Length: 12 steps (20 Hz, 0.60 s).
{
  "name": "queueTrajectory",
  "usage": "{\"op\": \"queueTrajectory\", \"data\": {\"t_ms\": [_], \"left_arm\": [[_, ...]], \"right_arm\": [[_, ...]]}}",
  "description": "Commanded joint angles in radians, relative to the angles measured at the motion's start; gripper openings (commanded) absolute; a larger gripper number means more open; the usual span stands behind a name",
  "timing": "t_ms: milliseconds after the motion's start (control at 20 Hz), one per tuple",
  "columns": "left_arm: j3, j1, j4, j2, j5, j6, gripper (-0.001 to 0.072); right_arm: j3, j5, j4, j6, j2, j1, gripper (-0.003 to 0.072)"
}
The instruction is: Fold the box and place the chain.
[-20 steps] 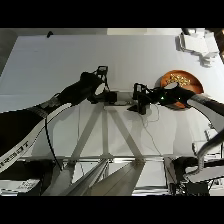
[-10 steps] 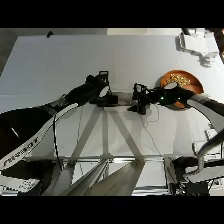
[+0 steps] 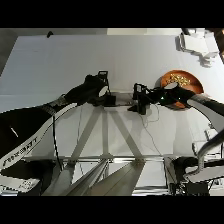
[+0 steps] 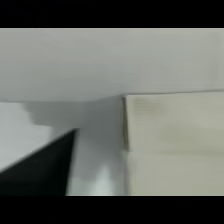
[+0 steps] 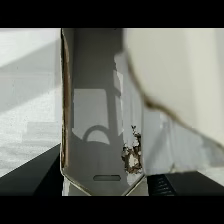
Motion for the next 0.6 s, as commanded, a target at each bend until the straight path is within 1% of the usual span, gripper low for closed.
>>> {"op": "queueTrajectory", "data": {"t_ms": [0, 150, 300, 400, 550], "left_arm": [[0.002, 0.011, 0.003, 0.051, -0.002, 0.044, 0.0608], [0.002, 0.024, -0.005, 0.132, -0.033, 0.211, 0.0608], [0.002, 0.064, -0.069, 0.204, -0.075, 0.357, 0.0606], [0.002, 0.11, -0.164, 0.24, -0.099, 0.513, 0.0601], [0.001, 0.202, -0.36, 0.261, -0.154, 0.845, 0.0602]], "right_arm": [[0.0, -0.002, 0.002, 0.002, 0.0, 0.001, 0.0396], [0.0, -0.002, 0.002, 0.002, 0.0, 0.001, 0.0396], [0.0, -0.002, 0.002, 0.002, 0.0, 0.001, 0.0396], [0.0, -0.002, 0.002, 0.002, 0.0, 0.001, 0.0396], [0.0, -0.002, 0.002, 0.002, 0.0, 0.001, 0.0396]]}}
